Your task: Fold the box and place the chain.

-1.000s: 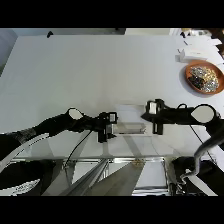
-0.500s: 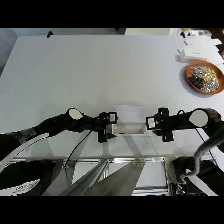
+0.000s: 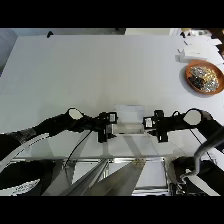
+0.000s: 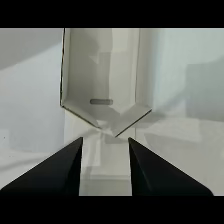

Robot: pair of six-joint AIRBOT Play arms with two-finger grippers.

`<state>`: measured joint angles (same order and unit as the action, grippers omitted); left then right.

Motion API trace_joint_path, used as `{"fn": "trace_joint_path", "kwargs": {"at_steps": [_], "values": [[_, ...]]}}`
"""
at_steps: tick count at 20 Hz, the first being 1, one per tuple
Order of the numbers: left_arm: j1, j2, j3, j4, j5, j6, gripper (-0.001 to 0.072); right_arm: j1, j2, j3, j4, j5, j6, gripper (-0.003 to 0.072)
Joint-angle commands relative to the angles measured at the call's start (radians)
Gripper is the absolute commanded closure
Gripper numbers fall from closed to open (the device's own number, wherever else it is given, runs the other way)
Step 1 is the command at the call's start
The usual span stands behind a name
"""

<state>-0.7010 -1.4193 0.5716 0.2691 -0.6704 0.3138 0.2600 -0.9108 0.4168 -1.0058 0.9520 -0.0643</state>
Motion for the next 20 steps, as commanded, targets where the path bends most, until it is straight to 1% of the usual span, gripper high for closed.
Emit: {"fn": "trace_joint_path", "kwargs": {"at_steps": [1,2,6,8,11,14,15,16,18,19,20], "values": [[0.001,0.001,0.000,0.000,0.000,0.000,0.0598,0.000,-0.019,-0.002,0.079,-0.011,-0.023,0.0474],[0.001,0.001,0.000,0.000,0.000,0.000,0.0598,0.000,-0.024,-0.002,0.090,-0.011,-0.023,0.0503],[0.001,0.001,0.000,0.000,0.000,0.000,0.0598,0.004,-0.046,-0.002,0.095,-0.030,-0.023,0.0502],[0.001,0.001,0.000,0.000,0.000,0.000,0.0598,0.029,-0.050,-0.003,0.095,-0.032,-0.023,0.0503],[0.001,0.001,0.000,0.000,0.000,0.000,0.0598,0.068,-0.051,-0.010,0.104,-0.068,-0.023,0.0502],[0.001,0.001,0.000,0.000,0.000,0.000,0.0598,0.074,-0.053,-0.023,0.163,-0.105,-0.023,0.0494],[0.001,0.001,0.000,0.000,0.000,0.000,0.0598,0.074,-0.055,-0.023,0.182,-0.108,-0.024,0.0451],[0.001,0.001,0.000,0.000,0.000,0.000,0.0598,0.074,-0.056,-0.023,0.196,-0.109,-0.025,0.0431],[0.001,0.001,0.000,0.000,0.000,0.000,0.0598,0.074,-0.069,-0.023,0.202,-0.112,-0.025,0.0419],[0.001,0.001,0.000,0.000,0.000,0.000,0.0598,0.074,-0.079,-0.023,0.202,-0.112,-0.025,0.0376],[0.001,0.001,0.000,0.000,0.000,0.000,0.0598,0.074,-0.090,-0.023,0.202,-0.112,-0.024,0.0317]]}}
